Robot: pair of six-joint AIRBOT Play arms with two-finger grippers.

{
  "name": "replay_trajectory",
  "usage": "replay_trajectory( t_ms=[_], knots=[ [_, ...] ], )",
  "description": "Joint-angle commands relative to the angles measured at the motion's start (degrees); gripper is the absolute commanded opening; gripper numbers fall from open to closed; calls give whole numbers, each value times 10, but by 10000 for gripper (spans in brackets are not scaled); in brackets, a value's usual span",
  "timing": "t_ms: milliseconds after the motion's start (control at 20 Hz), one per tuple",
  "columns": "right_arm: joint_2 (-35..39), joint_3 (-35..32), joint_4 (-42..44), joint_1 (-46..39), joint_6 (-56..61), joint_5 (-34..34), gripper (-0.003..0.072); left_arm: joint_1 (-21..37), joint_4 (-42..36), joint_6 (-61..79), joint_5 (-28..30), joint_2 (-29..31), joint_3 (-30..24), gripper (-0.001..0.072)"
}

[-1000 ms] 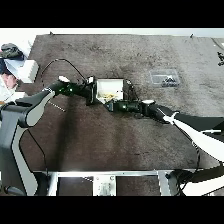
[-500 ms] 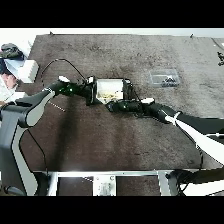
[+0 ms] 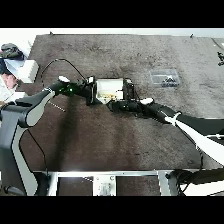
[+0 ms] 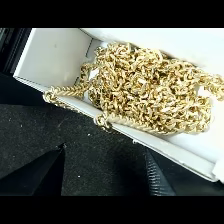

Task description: Fold the box and place the chain.

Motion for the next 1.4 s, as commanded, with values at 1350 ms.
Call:
replay_trajectory(
  t_ms=[1350],
  knots=[
    [-31, 27, 79, 9, -35, 34, 557, 0, 0, 0, 0, 0, 0, 264]
  ],
)
